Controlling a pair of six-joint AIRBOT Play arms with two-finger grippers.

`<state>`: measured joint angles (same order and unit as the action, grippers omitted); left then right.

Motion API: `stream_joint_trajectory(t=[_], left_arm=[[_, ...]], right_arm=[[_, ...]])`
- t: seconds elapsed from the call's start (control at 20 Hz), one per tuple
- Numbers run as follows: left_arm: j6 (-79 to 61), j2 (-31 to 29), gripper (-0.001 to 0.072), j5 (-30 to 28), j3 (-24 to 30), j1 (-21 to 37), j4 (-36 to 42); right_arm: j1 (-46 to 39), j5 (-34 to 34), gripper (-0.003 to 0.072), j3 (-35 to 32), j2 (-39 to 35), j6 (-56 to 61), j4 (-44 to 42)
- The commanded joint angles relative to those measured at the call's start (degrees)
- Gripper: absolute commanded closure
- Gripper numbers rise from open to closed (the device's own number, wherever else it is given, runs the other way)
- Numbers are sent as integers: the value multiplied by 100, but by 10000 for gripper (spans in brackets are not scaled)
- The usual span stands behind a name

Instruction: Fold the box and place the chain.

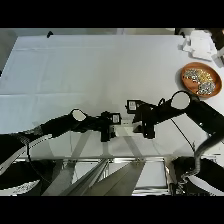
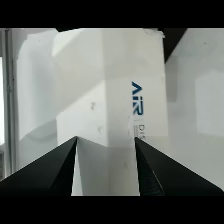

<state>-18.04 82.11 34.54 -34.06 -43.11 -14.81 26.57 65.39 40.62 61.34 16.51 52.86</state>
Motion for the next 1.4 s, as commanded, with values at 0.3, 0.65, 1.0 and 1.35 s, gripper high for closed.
stream_joint_trajectory(t=[0.3, 0.65, 1.0, 1.35], left_arm=[[4, -4, 394, -2, 0, 4, 0], [4, -4, 394, 0, 0, 4, 0], [4, -4, 394, 0, 0, 4, 0], [4, -4, 394, 0, 0, 4, 0]], right_arm=[[527, -905, 278, -184, -39, 96, -55], [527, -1250, 329, -184, -39, 492, 166], [527, -1102, 347, -184, -101, 487, 203], [527, -1152, 447, -184, -149, 483, 282]])
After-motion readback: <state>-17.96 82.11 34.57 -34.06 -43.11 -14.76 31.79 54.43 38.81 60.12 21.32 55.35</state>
